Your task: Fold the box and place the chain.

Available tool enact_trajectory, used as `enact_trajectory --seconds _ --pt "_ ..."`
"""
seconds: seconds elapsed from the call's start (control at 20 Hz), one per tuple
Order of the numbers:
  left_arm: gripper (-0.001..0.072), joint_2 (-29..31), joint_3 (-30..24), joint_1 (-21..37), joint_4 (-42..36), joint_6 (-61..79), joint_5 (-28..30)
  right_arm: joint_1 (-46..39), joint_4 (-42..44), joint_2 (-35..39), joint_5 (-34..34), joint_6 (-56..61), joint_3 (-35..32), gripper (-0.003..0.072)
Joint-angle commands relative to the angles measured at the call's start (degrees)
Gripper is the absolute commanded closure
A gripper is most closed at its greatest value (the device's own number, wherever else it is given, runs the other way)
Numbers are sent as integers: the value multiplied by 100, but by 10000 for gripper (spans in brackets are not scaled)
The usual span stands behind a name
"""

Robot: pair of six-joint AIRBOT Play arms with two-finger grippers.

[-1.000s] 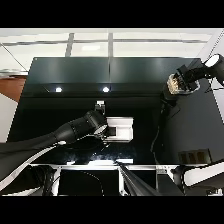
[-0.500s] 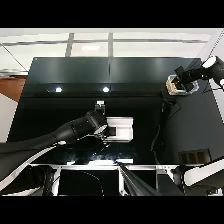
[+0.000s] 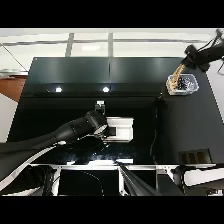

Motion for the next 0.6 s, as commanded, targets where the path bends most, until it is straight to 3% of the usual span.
enact_trajectory --seconds 0.0,0.25,0.45,0.55 --pt "678 0 2 -4 2 0 9 -4 103 807 199 -852 179 648" --pt "678 0 2 -4 2 0 9 -7 426 2114 264 -1460 341 649" --pt "678 0 2 -4 2 0 9 -2 728 2487 1029 -1637 1180 649" --pt "678 0 2 -4 2 0 9 2 1156 2671 1244 -1764 1255 649"
